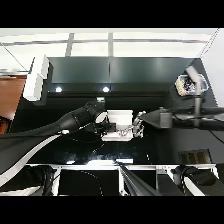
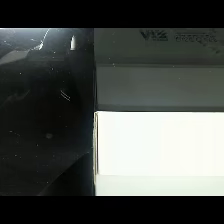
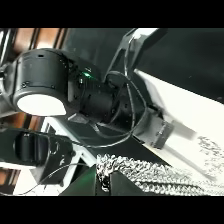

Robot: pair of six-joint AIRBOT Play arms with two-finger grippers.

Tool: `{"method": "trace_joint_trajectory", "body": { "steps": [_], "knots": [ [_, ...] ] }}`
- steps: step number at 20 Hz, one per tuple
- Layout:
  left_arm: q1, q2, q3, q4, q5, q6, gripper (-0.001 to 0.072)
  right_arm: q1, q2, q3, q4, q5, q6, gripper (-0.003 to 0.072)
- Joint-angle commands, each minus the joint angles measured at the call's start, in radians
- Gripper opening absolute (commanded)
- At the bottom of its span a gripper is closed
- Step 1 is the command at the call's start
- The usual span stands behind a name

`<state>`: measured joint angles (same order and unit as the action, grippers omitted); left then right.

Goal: Fold the box and place the chain.

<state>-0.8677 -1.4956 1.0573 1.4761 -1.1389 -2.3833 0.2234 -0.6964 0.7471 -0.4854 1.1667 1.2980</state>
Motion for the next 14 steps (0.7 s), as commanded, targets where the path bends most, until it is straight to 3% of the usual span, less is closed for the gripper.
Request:
{"method": "trace_joint_trajectory", "body": {
  "steps": [1, 8, 9, 10, 14],
  "knots": [
    [0.001, 0.0, 0.0, 0.0, 0.0, 0.0, 0.0029, 0.13, -0.124, -0.007, 0.002, -0.103, -0.001, 0.0018],
    [0.001, 0.0, 0.0, 0.0, 0.0, 0.0, 0.0029, 0.153, -0.235, -0.008, -0.084, -0.176, 0.004, 0.0044],
    [0.001, 0.0, 0.0, 0.0, 0.0, 0.0, 0.0029, 0.148, -0.235, -0.008, -0.087, -0.168, 0.004, 0.0302],
    [0.001, 0.0, 0.0, 0.0, 0.0, 0.0, 0.0029, 0.137, -0.235, -0.006, -0.084, -0.147, 0.003, 0.0426],
    [0.001, 0.0, 0.0, 0.0, 0.0, 0.0, 0.0029, -0.027, -0.232, 0.027, -0.101, 0.038, -0.058, 0.0425]
  ]
}}
